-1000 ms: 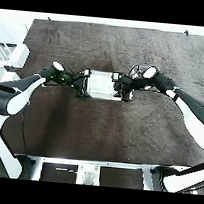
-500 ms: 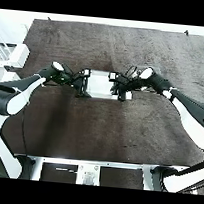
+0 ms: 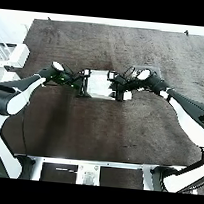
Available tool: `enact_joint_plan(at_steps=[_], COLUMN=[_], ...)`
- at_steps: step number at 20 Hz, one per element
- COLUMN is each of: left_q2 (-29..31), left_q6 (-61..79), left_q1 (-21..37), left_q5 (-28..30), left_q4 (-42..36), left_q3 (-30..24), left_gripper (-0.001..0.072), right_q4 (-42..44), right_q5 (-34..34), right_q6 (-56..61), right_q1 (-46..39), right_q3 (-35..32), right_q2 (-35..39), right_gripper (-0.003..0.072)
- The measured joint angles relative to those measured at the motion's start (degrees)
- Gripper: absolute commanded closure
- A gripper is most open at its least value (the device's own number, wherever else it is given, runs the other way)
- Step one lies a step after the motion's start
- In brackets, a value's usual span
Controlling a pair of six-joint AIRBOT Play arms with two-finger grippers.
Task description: Fold the box and place the chain.
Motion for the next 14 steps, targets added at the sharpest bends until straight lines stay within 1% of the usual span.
enact_joint_plan(at_steps=[3, 4, 5, 6, 7, 8, 9, 10, 14], left_q2=[0.00, 0.00, 0.00, 0.00, 0.00, 0.00, 0.00, 0.00, 0.00], left_q6=[-0.04, -0.04, -0.04, -0.07, -0.09, -0.07, -0.07, -0.07, -0.04], left_q1=[0.00, 0.00, 0.02, 0.00, 0.00, 0.00, -0.02, -0.02, -0.07], left_q5=[0.07, 0.07, 0.07, 0.04, 0.02, -0.04, -0.09, -0.09, -0.09], left_q4=[-0.02, -0.02, -0.02, -0.02, -0.02, -0.02, -0.04, -0.04, -0.02], left_q3=[0.00, 0.00, 0.00, 0.00, 0.00, 0.00, 0.00, 0.00, 0.00], left_gripper=[0.0182, 0.0182, 0.0182, 0.0182, 0.0182, 0.0182, 0.0182, 0.0182, 0.0182], right_q4=[0.24, 0.26, 0.28, 0.24, -0.24, -1.11, -2.19, -3.69, -7.93], right_q5=[-0.50, -0.59, -0.85, -1.18, -1.14, -1.03, -0.74, -0.31, 3.28], right_q6=[-0.37, -0.44, -0.50, -0.46, 0.09, 1.25, 2.51, 3.87, 9.68], right_q1=[0.00, 0.00, 0.00, -0.07, -0.15, -0.35, -0.63, -1.07, -3.78], right_q3=[0.00, 0.00, 0.00, 0.00, 0.00, 0.00, 0.00, 0.00, 0.00], right_q2=[-0.07, -0.07, -0.07, -0.04, 0.07, 0.35, 0.74, 1.36, 4.68], right_gripper=[0.0132, 0.0201, 0.0349, 0.0439, 0.0566, 0.0588, 0.0590, 0.0619, 0.0619])
